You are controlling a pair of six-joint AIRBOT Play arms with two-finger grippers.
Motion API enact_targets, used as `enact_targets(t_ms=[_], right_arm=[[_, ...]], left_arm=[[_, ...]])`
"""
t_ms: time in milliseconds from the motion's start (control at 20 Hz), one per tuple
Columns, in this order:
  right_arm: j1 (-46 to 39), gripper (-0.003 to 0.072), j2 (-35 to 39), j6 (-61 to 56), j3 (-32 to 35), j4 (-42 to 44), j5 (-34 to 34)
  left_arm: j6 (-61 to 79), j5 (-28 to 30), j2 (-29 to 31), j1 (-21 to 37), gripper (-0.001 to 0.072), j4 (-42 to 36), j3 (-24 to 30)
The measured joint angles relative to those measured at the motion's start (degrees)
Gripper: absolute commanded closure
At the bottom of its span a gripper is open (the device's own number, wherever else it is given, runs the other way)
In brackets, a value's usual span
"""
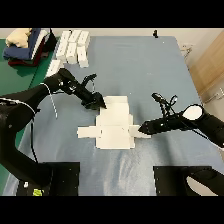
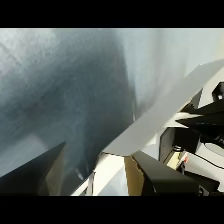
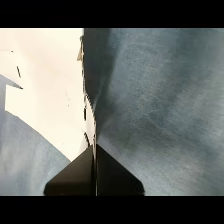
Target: Fold the box.
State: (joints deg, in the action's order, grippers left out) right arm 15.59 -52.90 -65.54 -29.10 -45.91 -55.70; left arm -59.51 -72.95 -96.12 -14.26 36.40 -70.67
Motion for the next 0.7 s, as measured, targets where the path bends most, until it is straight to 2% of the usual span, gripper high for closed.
enact_targets(t_ms=[150,250,300,350,400,450,700], right_arm=[[0.07,0.068,0.02,0.0,0.0,0.09,-0.42],[0.07,0.068,0.02,0.0,0.0,0.22,-0.5],[0.07,0.068,0.02,-0.02,0.0,0.22,-0.63],[0.07,0.0679,0.0,-0.02,0.0,0.22,-0.7],[0.07,0.0679,0.02,-0.02,0.0,0.22,-0.76],[0.07,0.068,0.0,-0.02,0.0,0.15,-0.83],[0.09,0.068,0.02,-0.02,0.04,0.11,-1.01]], left_arm=[[4.13,-0.61,-0.66,-0.24,0.0169,-2.45,-0.26],[6.75,-1.88,-0.85,-0.59,0.0375,-3.56,-0.37],[8.09,-2.56,-0.92,-0.79,0.0375,-3.69,-0.37],[9.33,-3.3,-0.94,-0.94,0.0453,-3.87,-0.39],[10.51,-3.98,-0.94,-1.14,0.0609,-4.13,-0.39],[11.8,-4.85,-1.01,-1.22,0.0653,-4.24,-0.39],[15.76,-8.28,-1.01,-1.42,0.0653,-4.33,-0.44]])
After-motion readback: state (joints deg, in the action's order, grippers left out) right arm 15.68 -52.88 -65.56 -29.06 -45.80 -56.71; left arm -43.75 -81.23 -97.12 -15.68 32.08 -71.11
